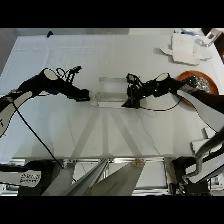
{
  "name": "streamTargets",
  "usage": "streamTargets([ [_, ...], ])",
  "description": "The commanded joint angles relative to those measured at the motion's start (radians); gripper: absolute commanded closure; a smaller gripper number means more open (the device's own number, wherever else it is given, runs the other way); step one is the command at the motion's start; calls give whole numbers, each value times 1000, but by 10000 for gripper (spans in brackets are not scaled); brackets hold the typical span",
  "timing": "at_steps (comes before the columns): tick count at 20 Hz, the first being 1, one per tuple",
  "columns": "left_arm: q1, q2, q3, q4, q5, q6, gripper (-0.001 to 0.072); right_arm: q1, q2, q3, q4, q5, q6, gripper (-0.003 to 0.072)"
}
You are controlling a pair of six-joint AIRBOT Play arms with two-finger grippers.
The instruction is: Fold the box and place the chain.
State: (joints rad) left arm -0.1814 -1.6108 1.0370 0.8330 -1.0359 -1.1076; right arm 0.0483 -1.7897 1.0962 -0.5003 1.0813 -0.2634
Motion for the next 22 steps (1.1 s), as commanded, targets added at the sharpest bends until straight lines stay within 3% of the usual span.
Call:
streamTargets([
  [1, -1, -1, 0, -61, -17, 39, 700, 0, 0, 1, 0, 0, 0, 250],
  [6, 2, 0, 0, -104, -8, 48, 677, 0, 0, 1, 0, 1, 0, 250],
  [8, 2, 0, 0, -148, -22, 96, 535, 0, 0, 0, 0, 1, 0, 250],
  [14, 21, 0, 0, -333, -32, 170, 495, 0, 0, 1, 0, 1, 0, 250],
  [19, 5, -20, 0, -331, -33, 193, 480, 0, 0, 1, 0, 0, 0, 250],
  [20, -1, -27, 0, -328, -37, 193, 398, 0, 0, 1, 0, 1, 0, 250],
  [22, -8, -33, 0, -317, -38, 196, 303, 0, 0, 1, 0, 1, 0, 250],
])
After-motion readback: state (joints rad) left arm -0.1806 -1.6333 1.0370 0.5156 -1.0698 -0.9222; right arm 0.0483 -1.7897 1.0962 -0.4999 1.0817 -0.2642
